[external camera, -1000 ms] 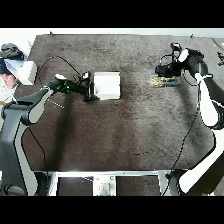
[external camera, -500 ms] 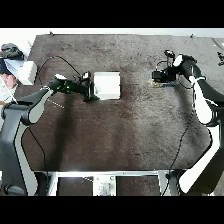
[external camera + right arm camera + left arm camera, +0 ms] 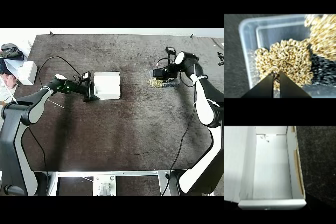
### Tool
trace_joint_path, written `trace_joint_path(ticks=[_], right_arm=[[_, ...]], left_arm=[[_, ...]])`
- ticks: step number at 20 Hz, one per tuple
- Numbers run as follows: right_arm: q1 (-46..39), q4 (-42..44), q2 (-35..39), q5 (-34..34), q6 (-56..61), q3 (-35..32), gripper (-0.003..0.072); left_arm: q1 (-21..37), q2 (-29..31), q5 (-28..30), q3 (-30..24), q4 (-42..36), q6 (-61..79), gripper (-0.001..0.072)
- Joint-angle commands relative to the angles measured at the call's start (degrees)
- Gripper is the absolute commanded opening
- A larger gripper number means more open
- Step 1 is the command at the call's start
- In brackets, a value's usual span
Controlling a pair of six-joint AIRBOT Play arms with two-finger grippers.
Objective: Fold the box and place the chain.
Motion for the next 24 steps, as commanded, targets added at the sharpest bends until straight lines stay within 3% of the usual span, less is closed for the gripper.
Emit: trace_joint_path(ticks=[1, 8, 14, 20, 24], right_arm=[[0.2, 0.0, 4.4, 0.2, 0.0, 0.4, 0.0015], [2.5, -1.4, 17.4, 3.0, -3.5, 0.4, 0.0015], [3.4, -1.2, 20.1, 8.6, -5.0, 0.4, 0.0015], [8.6, -1.3, 33.6, 0.9, -7.1, 0.4, 0.0015], [9.9, -3.7, 36.6, 4.6, -7.1, 0.3, 0.0015]], left_arm=[[0.0, 0.0, 0.0, 0.0, 0.0, -0.1, 0.0468], [0.0, 0.0, 0.0, 0.0, 0.0, -0.1, 0.0468], [0.0, 0.0, 0.0, 0.0, 0.0, -0.1, 0.0468], [0.0, 0.0, 0.0, 0.0, 0.0, -0.1, 0.0468], [0.0, 0.0, 0.0, 0.0, 0.0, -0.1, 0.0468]])
